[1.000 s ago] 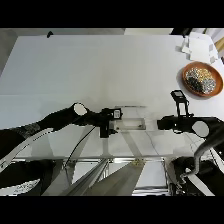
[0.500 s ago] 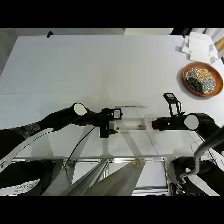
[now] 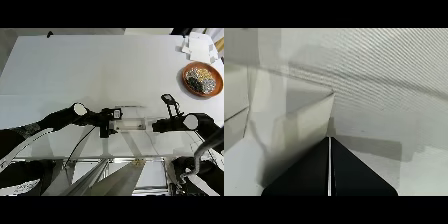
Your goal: Fold the box and place the chain.
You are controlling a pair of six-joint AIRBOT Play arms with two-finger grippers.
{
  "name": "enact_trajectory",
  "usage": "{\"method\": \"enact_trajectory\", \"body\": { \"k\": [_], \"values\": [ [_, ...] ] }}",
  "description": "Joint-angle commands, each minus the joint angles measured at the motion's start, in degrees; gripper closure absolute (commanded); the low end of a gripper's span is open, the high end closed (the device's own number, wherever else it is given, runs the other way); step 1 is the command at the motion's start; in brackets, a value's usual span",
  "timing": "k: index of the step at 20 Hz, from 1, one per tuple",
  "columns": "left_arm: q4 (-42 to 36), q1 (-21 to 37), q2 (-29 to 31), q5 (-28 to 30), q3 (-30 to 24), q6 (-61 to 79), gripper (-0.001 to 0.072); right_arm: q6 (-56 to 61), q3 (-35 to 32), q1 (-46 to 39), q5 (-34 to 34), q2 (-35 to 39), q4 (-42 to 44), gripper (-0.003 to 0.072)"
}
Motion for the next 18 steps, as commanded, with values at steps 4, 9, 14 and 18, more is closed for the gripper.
{"method": "enact_trajectory", "body": {
  "k": [4, 9, 14, 18],
  "values": [
    [0.0, 0.0, 0.0, 0.0, 0.0, 0.0, 0.0630, -0.7, 0.0, -2.2, 0.2, 0.1, -1.2, 0.0668],
    [0.0, 0.0, 0.0, 0.0, 0.0, 0.0, 0.0630, -5.6, 0.0, -3.5, 1.1, 0.0, 5.7, 0.0668],
    [0.0, 0.0, 0.0, 0.0, 0.0, 0.0, 0.0630, -6.4, 0.0, -3.5, 1.1, -0.1, 6.0, 0.0668],
    [0.0, 0.0, 0.0, 0.0, 0.0, 0.0, 0.0630, -6.3, 0.0, -3.5, -0.7, -0.1, 4.4, 0.0668]
  ]
}}
